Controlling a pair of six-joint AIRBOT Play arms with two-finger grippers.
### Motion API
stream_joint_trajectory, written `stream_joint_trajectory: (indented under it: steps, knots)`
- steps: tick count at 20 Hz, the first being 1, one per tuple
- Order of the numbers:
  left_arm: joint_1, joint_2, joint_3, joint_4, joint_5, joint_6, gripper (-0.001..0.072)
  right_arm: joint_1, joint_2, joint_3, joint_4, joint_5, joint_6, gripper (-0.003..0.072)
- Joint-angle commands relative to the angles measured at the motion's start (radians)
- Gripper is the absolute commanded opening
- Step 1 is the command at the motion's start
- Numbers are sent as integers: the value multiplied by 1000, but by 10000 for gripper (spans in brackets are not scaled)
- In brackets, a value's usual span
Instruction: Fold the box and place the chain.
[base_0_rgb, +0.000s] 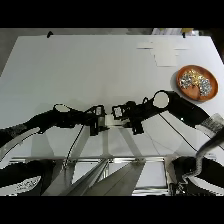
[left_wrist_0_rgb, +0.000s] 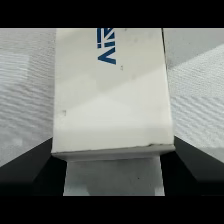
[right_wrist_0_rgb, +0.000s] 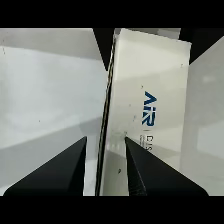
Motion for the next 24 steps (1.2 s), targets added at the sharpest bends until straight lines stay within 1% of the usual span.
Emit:
stream_joint_trajectory:
  steps: [1,3,4,5,6,7,8,11,15,20,24]
  knots:
    - [0,0,1,0,1,-2,68,1,13,-4,47,-3,-8,280]
    - [0,0,1,0,1,-2,68,-1,42,-4,44,-24,-7,278]
    - [0,0,1,0,1,-2,68,-2,59,-4,44,-41,-7,265]
    - [0,0,1,0,1,-2,68,-2,72,-4,38,-58,-7,226]
    - [0,0,1,0,0,-2,68,-2,77,-4,23,-74,-7,158]
    - [0,0,1,0,1,-2,68,-2,77,-4,-12,-90,-5,54]
    - [0,0,1,0,1,-2,68,-2,76,-4,-48,-99,-2,20]
    - [0,0,1,0,1,-2,68,-2,63,-5,-109,-100,18,20]
    - [0,0,1,0,1,-2,68,-1,32,-8,-105,-88,31,18]
    - [0,0,1,0,0,-2,68,-1,32,-8,-103,-45,31,18]
    - [0,0,1,0,0,-2,68,-1,32,-8,-85,-35,31,18]
